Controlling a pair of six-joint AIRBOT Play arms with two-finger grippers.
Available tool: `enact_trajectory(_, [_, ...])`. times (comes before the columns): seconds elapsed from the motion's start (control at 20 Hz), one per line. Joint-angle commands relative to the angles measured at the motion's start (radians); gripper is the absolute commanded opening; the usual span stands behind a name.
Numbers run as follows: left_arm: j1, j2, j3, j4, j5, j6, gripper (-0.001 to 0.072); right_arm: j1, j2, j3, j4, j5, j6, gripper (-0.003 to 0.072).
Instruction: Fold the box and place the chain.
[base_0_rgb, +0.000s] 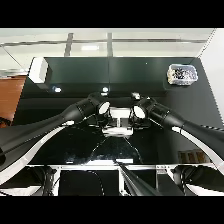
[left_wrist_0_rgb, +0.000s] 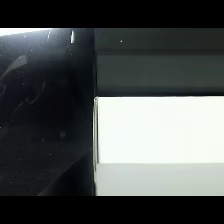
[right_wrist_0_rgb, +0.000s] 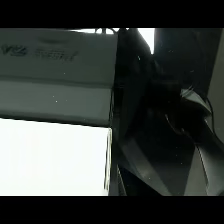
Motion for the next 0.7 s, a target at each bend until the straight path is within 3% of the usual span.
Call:
enact_trajectory(0.0, [0.0,0.0,0.001,-0.001,0.0,-0.001,0.0028,0.001,-0.011,0.0,-0.004,0.013,-0.006,0.0215])
enact_trajectory(0.25, [0.0,0.0,0.001,-0.001,-0.001,-0.001,0.0028,0.001,-0.019,0.0,-0.013,0.012,-0.009,0.0215])
enact_trajectory(0.35, [0.0,0.0,0.001,-0.001,-0.001,-0.001,0.0028,0.001,-0.021,0.0,-0.019,0.009,-0.009,0.0122])
enact_trajectory(0.4, [0.0,0.0,0.001,-0.001,0.0,-0.001,0.0029,0.001,-0.021,0.0,-0.019,0.003,-0.009,0.0125])
enact_trajectory(0.5, [0.0,0.0,0.001,-0.001,0.0,-0.001,0.0029,0.001,-0.021,0.0,-0.014,-0.006,-0.009,0.0015])
enact_trajectory(0.65, [0.0,0.0,0.001,0.0,0.0,-0.001,0.0028,0.001,-0.021,0.0,-0.009,-0.008,-0.009,0.0014])
